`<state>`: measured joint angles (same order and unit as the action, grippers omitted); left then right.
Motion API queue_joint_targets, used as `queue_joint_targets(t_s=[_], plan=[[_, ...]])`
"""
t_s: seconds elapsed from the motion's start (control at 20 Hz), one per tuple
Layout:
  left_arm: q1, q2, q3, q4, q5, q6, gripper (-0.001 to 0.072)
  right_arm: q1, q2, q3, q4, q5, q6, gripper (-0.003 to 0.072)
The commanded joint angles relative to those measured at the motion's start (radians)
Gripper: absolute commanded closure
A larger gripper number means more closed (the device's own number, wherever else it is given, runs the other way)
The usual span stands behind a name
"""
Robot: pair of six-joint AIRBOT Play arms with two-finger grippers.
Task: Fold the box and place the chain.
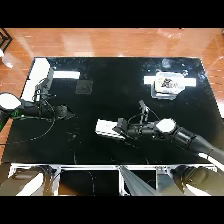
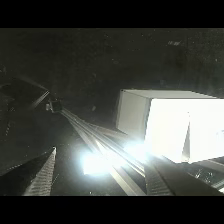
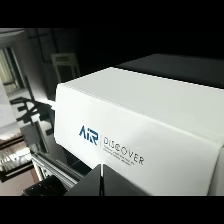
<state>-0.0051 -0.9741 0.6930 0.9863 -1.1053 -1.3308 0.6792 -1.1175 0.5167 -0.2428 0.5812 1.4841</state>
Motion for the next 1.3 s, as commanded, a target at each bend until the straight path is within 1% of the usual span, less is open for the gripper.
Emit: queue_joint_targets(t_s=[0.0,0.35,0.5,0.65,0.8,0.95,1.05,1.1,1.2,1.25], plan=[[0.000,-0.001,0.000,0.000,-0.002,0.000,0.0074,0.004,-0.035,0.000,-0.001,0.001,-0.009,0.0662],[0.000,-0.001,0.000,0.000,-0.003,0.000,0.0074,0.004,-0.068,0.000,-0.023,-0.001,-0.040,0.0662],[0.000,-0.001,0.000,0.000,-0.002,0.000,0.0074,0.000,-0.061,0.003,-0.016,0.027,-0.066,0.0662],[0.000,-0.001,0.000,0.000,-0.003,0.001,0.0074,-0.026,-0.011,0.028,-0.016,0.081,-0.106,0.0662],[-0.001,0.000,0.001,-0.007,-0.008,0.051,0.0074,-0.090,0.097,0.045,-0.020,0.143,-0.114,0.0662],[-0.001,-0.001,0.011,-0.042,-0.055,0.189,0.0074,-0.211,0.207,0.047,-0.047,0.232,-0.127,0.0662],[-0.003,-0.009,0.022,-0.111,-0.055,0.302,0.0074,-0.315,0.248,0.046,-0.131,0.281,-0.127,0.0662],[-0.014,-0.024,0.035,-0.166,-0.051,0.409,0.0072,-0.363,0.253,0.046,-0.167,0.299,-0.125,0.0662],[-0.083,-0.067,0.075,-0.248,-0.069,0.663,0.0067,-0.446,0.253,0.046,-0.222,0.310,-0.126,0.0662],[-0.138,-0.089,0.103,-0.239,-0.071,0.744,0.0067,-0.475,0.253,0.046,-0.254,0.315,-0.127,0.0662]])
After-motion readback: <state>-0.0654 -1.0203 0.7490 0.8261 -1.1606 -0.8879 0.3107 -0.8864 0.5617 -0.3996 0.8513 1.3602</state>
